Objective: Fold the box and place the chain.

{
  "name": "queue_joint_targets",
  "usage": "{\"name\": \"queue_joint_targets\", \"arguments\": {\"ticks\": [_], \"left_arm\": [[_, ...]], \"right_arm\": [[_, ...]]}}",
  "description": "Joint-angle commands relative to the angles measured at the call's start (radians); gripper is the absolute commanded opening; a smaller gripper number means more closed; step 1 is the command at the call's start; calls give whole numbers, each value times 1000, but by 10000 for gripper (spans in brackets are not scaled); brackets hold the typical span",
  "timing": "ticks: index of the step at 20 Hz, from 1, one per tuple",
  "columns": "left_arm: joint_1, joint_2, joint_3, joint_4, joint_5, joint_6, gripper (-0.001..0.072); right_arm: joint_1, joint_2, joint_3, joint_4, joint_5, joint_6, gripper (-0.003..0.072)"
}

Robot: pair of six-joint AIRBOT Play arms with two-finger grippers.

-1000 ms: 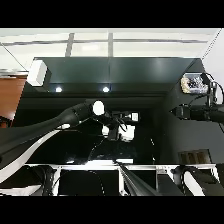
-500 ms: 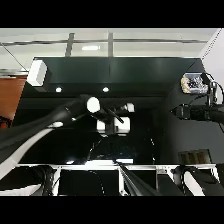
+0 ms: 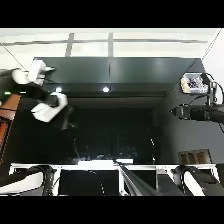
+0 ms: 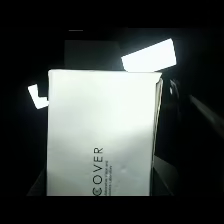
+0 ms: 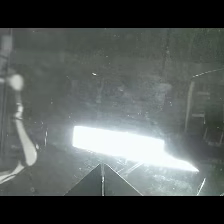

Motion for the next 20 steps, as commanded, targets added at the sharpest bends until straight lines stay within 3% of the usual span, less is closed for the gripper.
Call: {"name": "queue_joint_targets", "arguments": {"ticks": [1,5,14,15,16,17,20], "left_arm": [[287,8,1,-27,83,-102,169],[349,-25,4,-123,265,44,168],[300,-288,228,-189,308,148,169],[293,-309,251,-187,307,148,207],[286,-322,265,-191,307,148,425],[276,-325,269,-187,309,148,720],[249,-304,341,-40,243,114,715]], "right_arm": [[-1,0,1,1,-1,16,15],[-1,0,1,1,-25,36,15],[-1,0,1,0,-55,67,15],[-1,0,1,0,-55,69,15],[-1,0,1,0,-55,71,15],[-1,0,1,0,-55,75,15],[-1,0,1,0,-47,81,15]]}}
